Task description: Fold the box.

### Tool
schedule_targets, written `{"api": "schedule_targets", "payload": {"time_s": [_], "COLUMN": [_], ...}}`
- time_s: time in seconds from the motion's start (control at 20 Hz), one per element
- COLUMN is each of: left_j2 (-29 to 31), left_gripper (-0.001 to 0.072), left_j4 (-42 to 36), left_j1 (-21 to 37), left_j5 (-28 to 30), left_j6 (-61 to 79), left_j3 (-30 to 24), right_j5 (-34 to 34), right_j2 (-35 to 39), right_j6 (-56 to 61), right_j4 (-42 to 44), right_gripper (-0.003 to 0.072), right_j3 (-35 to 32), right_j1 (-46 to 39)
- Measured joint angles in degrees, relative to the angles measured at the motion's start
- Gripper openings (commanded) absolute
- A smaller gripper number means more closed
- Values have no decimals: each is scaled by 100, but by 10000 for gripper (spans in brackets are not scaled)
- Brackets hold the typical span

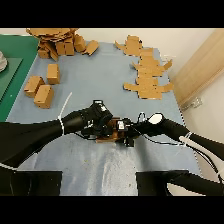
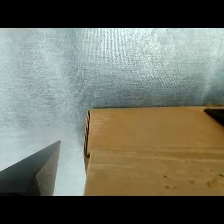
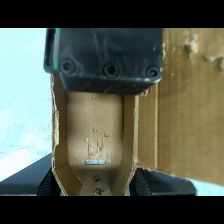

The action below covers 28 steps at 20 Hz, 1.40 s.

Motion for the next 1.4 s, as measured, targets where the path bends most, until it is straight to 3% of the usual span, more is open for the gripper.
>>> {"api": "schedule_targets", "payload": {"time_s": [0.55,0.6,0.7,0.75,0.9,1.0,1.15,1.4], "left_j2": [846,968,1204,1325,1624,1827,2061,2017], "left_gripper": [628,526,123,16,15,15,15,16], "left_j4": [57,79,221,380,1086,1231,280,-2382], "left_j1": [175,192,225,234,291,476,1091,2640], "left_j5": [-251,-273,-446,-673,-1499,-1537,-682,933], "left_j6": [9,11,105,212,778,1613,3845,8177], "left_j3": [96,96,96,96,22,-205,-822,-1853], "right_j5": [2,2,2,2,2,2,2,2], "right_j2": [0,0,0,0,-2,0,0,0], "right_j6": [4,4,4,4,7,7,7,4], "right_j4": [0,0,0,0,0,-2,-2,-2], "right_gripper": [481,481,481,481,481,481,480,481], "right_j3": [0,0,0,0,0,0,0,0], "right_j1": [0,0,0,0,0,0,0,0]}}
